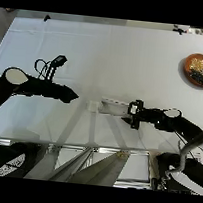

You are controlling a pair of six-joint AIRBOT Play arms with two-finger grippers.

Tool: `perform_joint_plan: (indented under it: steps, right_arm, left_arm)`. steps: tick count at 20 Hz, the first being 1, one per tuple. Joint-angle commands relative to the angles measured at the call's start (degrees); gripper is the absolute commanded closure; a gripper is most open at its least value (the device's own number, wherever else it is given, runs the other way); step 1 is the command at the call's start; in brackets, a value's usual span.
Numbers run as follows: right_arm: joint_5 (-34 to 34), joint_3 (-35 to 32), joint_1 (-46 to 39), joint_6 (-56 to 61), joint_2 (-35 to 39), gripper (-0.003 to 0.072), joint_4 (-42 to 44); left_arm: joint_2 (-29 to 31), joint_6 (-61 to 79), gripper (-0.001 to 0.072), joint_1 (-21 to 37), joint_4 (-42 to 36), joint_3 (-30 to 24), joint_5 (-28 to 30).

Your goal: Fold the box and place the chain.

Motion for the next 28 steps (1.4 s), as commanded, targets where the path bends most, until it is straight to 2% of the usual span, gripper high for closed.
perform_joint_plan:
  steps: [1, 4, 7, 18, 28]
  right_arm:
    - [0.02, -0.02, 0.00, 0.00, 0.00, 0.0217, 0.00]
    - [0.02, -0.02, 0.00, -0.02, 0.00, 0.0217, 0.00]
    - [0.02, -0.02, 0.00, -0.02, 0.00, 0.0217, 0.00]
    - [0.02, -0.02, 0.00, 0.00, 0.00, 0.0217, 0.00]
    - [0.02, -0.02, 0.00, 0.00, 0.00, 0.0217, 0.00]
  left_arm:
    - [-7.45, -9.42, 0.0707, 1.38, 1.38, 0.00, -1.05]
    - [-14.32, -7.43, 0.0706, -0.68, -1.60, 0.00, 0.87]
    - [-17.14, -4.55, 0.0706, -2.97, -4.39, 0.00, 2.64]
    - [-20.15, -3.87, 0.0708, -6.75, -9.79, 0.13, 8.20]
    - [-20.15, 3.80, 0.0702, -8.63, -15.34, 0.20, 5.53]
